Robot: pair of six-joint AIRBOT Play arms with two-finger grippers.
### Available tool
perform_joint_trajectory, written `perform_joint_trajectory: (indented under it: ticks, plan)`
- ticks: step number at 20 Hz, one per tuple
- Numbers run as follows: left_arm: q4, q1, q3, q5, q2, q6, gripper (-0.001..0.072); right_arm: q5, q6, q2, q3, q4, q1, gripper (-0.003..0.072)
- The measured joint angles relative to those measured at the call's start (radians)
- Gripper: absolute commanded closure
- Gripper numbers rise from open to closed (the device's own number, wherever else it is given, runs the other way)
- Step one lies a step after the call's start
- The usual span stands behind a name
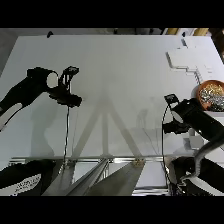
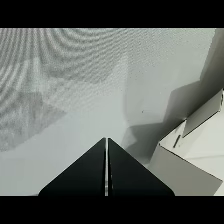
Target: Fold the box and place the chain.
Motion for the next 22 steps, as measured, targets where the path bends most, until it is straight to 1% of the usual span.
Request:
perform_joint_trajectory:
  ticks: [11,13,17,19,21,22]
  plan:
    - [0.000,0.000,0.000,0.000,0.000,0.000,0.0490,-0.001,0.000,-0.001,0.000,0.000,0.000,0.0672]
    - [0.000,0.000,0.000,0.000,0.000,0.000,0.0490,-0.042,0.000,-0.001,0.000,-0.005,0.000,0.0671]
    - [0.000,0.000,0.000,0.000,0.000,0.000,0.0490,-0.169,0.000,-0.001,0.000,-0.016,0.000,0.0670]
    - [0.000,0.000,0.000,0.000,0.000,0.000,0.0490,-0.206,0.000,-0.001,0.001,-0.068,-0.002,0.0675]
    - [0.000,0.000,0.000,0.000,0.000,0.000,0.0490,-0.191,-0.016,-0.001,0.006,-0.169,-0.029,0.0676]
    - [0.000,0.000,0.000,0.000,0.000,0.000,0.0490,-0.176,-0.040,-0.001,0.013,-0.223,-0.066,0.0676]
